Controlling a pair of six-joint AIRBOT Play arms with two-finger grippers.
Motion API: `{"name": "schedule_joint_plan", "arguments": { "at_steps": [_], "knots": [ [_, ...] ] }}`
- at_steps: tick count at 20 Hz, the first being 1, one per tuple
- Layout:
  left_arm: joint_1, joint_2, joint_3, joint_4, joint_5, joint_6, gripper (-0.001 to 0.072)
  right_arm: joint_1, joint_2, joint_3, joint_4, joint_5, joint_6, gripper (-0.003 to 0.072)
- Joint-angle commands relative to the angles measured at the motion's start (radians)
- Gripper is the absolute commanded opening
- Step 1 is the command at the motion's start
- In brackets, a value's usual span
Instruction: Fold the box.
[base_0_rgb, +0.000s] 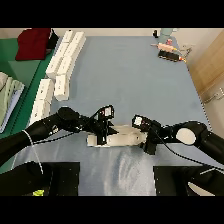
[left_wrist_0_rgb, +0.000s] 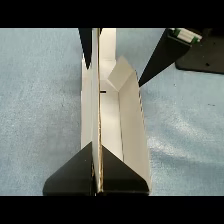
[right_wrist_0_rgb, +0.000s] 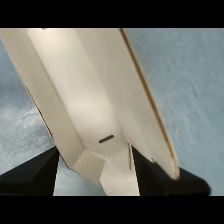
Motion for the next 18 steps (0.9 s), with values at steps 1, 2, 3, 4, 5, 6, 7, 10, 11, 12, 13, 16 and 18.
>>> {"name": "schedule_joint_plan", "arguments": {
  "at_steps": [1, 2, 3, 4, 5, 6, 7, 10, 11, 12, 13, 16, 18],
  "knots": [
    [0.000, 0.000, 0.000, 0.000, 0.000, 0.000, 0.0016, -0.143, -0.084, -0.001, 0.319, 0.072, -0.386, 0.0718],
    [0.000, 0.000, 0.000, 0.000, 0.000, 0.000, 0.0016, -0.151, -0.114, -0.001, 0.344, 0.072, -0.408, 0.0718],
    [0.000, 0.000, 0.000, 0.000, 0.001, 0.000, 0.0016, -0.150, -0.134, 0.000, 0.355, 0.072, -0.410, 0.0718],
    [0.000, 0.000, 0.000, 0.000, 0.000, 0.000, 0.0016, -0.150, -0.149, 0.000, 0.356, 0.072, -0.409, 0.0716],
    [0.000, 0.000, 0.000, 0.000, 0.001, 0.000, 0.0016, -0.150, -0.153, 0.000, 0.352, 0.073, -0.396, 0.0713],
    [0.000, 0.000, 0.000, 0.000, 0.001, 0.000, 0.0016, -0.150, -0.152, 0.000, 0.347, 0.073, -0.394, 0.0711],
    [0.000, 0.000, 0.000, 0.000, 0.000, 0.000, 0.0016, -0.150, -0.151, 0.000, 0.345, 0.066, -0.395, 0.0711],
    [0.000, 0.000, 0.000, 0.000, 0.001, 0.000, 0.0016, -0.150, -0.153, -0.001, 0.322, 0.053, -0.399, 0.0710],
    [0.000, 0.000, 0.000, 0.000, 0.000, 0.000, 0.0016, -0.150, -0.154, -0.001, 0.322, 0.051, -0.423, 0.0710],
    [0.000, 0.000, 0.000, 0.000, 0.000, 0.000, 0.0016, -0.150, -0.154, 0.000, 0.325, 0.051, -0.444, 0.0710],
    [0.000, 0.000, 0.000, 0.000, 0.000, 0.000, 0.0016, -0.150, -0.154, -0.001, 0.325, 0.055, -0.455, 0.0710],
    [0.000, 0.000, 0.000, 0.000, 0.000, 0.000, 0.0016, -0.150, -0.155, -0.001, 0.303, 0.050, -0.471, 0.0710],
    [0.000, 0.000, 0.000, 0.000, 0.000, 0.000, 0.0016, -0.150, -0.155, -0.001, 0.299, 0.035, -0.488, 0.0710]
  ]
}}
